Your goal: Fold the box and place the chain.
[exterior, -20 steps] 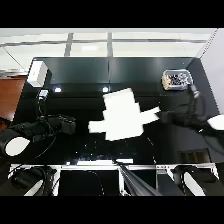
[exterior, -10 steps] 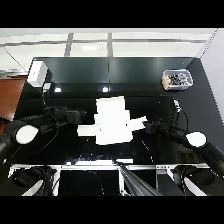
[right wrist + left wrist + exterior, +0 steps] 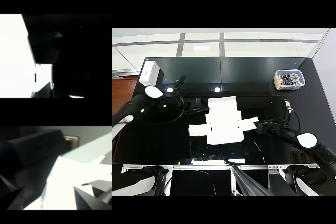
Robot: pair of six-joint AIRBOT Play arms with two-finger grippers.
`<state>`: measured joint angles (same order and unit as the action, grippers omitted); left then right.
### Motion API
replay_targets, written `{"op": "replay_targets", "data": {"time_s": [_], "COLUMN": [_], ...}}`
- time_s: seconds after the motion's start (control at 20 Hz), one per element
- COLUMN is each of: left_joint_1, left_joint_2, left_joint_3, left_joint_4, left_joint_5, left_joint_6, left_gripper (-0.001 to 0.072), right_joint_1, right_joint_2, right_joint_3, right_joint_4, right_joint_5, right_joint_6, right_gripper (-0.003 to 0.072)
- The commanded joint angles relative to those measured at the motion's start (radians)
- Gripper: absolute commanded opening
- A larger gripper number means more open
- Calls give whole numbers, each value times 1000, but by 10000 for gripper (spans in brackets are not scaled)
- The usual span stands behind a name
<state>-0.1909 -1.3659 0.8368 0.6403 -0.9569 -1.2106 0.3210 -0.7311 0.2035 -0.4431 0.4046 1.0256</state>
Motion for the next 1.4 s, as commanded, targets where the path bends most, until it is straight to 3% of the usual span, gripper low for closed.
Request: {"op": "replay_targets", "data": {"time_s": [0.0, 0.2, 0.3, 0.5, 0.6, 0.65, 0.75, 0.9, 0.95, 1.0, 1.1, 1.25, 1.35], "left_joint_1": [8, -53, -85, -102, -102, -102, -103, -107, -107, -107, -107, -116, -155], "left_joint_2": [-159, -285, -343, -415, -447, -467, -490, -490, -490, -489, -481, -413, -307], "left_joint_3": [90, 204, 262, 336, 369, 388, 421, 455, 467, 481, 506, 493, 410], "left_joint_4": [-105, -106, -86, -23, -23, -19, 7, 66, 66, 66, 66, 67, 61], "left_joint_5": [-95, -285, -440, -495, -543, -584, -626, -621, -618, -614, -613, -575, -526], "left_joint_6": [103, 289, 426, 473, 487, 487, 486, 506, 506, 506, 498, 477, 528], "left_gripper": [716, 696, 554, 333, 326, 265, 220, 20, 19, 19, 17, 15, 15], "right_joint_1": [1, 1, 1, 1, 1, 1, 1, 1, 1, -1, -34, -126, -165], "right_joint_2": [0, 0, 0, 0, 0, 0, 0, 0, 0, 1, 2, 6, 6], "right_joint_3": [0, 0, 0, 0, 0, 0, 0, 0, 0, 3, 46, 234, 382], "right_joint_4": [1, 1, 1, 1, 0, 0, -2, -2, -2, -8, -63, -336, -558], "right_joint_5": [-1, 3, 3, 12, 18, 19, 18, 16, 10, 3, 28, 252, 390], "right_joint_6": [0, 0, 0, 0, 0, 0, 0, 0, 0, -1, -1, -10, -16], "right_gripper": [15, 15, 15, 15, 15, 15, 15, 15, 16, 58, 709, 712, 712]}}
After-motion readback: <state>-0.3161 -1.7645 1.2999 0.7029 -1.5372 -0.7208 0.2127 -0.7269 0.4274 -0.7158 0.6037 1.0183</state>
